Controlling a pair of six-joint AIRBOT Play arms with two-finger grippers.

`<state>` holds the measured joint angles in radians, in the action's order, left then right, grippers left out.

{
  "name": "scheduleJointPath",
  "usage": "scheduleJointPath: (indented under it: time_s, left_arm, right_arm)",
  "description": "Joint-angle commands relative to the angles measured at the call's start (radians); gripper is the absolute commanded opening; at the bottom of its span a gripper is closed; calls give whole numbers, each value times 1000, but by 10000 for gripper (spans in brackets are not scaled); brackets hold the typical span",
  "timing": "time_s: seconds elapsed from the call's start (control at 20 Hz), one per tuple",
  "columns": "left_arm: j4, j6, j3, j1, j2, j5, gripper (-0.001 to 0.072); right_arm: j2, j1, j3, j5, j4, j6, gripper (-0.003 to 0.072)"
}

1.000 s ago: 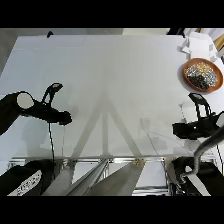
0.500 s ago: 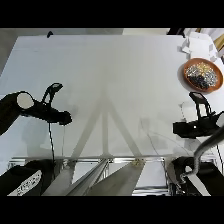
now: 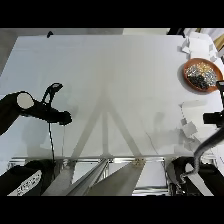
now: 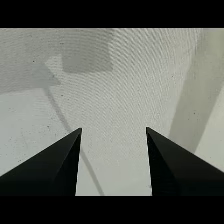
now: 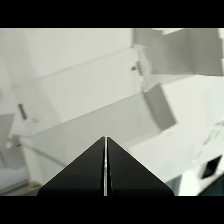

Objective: Fold the box and place the chain.

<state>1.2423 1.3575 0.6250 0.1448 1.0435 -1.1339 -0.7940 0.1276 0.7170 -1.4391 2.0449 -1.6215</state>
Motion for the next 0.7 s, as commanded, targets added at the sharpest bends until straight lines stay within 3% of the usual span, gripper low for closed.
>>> scheduleJointPath:
  time_s: [0.0,0.05,0.1,0.4,0.65]
  left_arm:
    - [0,0,0,0,0,1,451]
    - [0,0,0,0,0,0,451]
    - [0,0,0,0,0,1,451]
    - [0,0,0,0,0,0,451]
    - [0,0,0,0,0,0,451]
  right_arm:
    - [-160,69,41,54,196,62,139]
    - [-210,70,58,60,227,64,355]
    - [-254,70,76,58,267,70,482]
    - [-452,206,185,72,332,127,476]
    - [-503,323,189,209,227,251,475]
